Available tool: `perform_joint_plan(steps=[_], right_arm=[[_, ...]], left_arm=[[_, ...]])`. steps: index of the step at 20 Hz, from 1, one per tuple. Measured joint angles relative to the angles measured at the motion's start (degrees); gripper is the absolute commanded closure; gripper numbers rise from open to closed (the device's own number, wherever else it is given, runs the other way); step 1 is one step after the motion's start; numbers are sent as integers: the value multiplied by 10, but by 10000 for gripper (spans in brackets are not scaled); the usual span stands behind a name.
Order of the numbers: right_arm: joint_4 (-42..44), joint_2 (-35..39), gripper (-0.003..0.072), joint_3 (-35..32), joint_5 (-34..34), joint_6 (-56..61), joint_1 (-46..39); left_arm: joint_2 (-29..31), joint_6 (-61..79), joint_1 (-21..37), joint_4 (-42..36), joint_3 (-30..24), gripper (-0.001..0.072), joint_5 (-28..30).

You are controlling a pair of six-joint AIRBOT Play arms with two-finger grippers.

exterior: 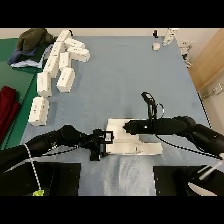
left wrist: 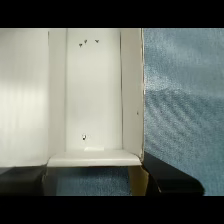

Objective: Fold the box.

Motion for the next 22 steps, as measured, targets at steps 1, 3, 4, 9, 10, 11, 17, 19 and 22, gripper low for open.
perform_joint_plan(steps=[1,3,4,9,10,11,17,19,22], right_arm=[[-19,27,680,2,-17,-2,0],[-57,83,680,3,-65,-14,0],[-73,110,680,4,-99,-33,0],[-150,190,180,4,-267,-172,0],[-170,194,77,1,-288,-209,0],[-192,195,77,-5,-301,-252,0],[-243,171,75,-60,-271,-444,0],[-237,162,75,-76,-244,-480,0],[-215,142,75,-89,-208,-525,0]], left_arm=[[0,0,0,0,0,241,0],[0,0,0,0,0,241,0],[0,0,0,0,0,241,0],[0,0,0,0,0,241,0],[0,0,0,0,0,240,1],[0,0,0,0,0,240,1],[0,0,0,0,0,240,1],[0,-1,0,0,0,241,1],[0,-1,0,0,1,241,1]])
